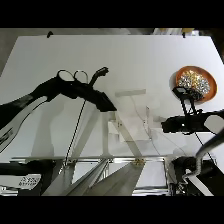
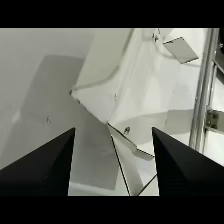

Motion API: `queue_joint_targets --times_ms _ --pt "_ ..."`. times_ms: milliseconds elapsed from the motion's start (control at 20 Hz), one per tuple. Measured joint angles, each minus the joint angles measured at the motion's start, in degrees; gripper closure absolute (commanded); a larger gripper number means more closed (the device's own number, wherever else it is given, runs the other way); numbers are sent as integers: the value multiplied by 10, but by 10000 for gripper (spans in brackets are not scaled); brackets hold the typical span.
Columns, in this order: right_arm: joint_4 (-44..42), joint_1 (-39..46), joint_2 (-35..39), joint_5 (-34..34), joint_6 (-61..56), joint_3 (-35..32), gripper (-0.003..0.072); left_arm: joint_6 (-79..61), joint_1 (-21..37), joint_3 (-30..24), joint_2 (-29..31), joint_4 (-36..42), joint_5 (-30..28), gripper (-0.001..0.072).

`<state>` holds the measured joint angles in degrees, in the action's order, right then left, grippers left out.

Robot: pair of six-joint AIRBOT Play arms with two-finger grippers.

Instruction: Fold the box and place the chain.

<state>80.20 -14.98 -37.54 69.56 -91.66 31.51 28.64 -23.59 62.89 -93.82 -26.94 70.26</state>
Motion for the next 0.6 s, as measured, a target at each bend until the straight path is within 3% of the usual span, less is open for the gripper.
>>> queue_joint_targets --times_ms 250,350,400,500,550,600 --pt "0 0 0 0 0 0 674 -24 -27 40 -69 21 33 241" --pt "0 0 0 0 0 0 674 -42 -42 45 -79 30 36 346" --pt "0 0 0 0 0 0 674 -50 -48 47 -83 31 36 445" --pt "0 0 0 0 0 0 674 -65 -56 48 -86 30 34 573" --pt "0 0 0 0 0 0 674 -75 -56 49 -88 28 33 580" --pt "-1 0 0 1 0 0 674 -84 -56 49 -89 24 34 675"
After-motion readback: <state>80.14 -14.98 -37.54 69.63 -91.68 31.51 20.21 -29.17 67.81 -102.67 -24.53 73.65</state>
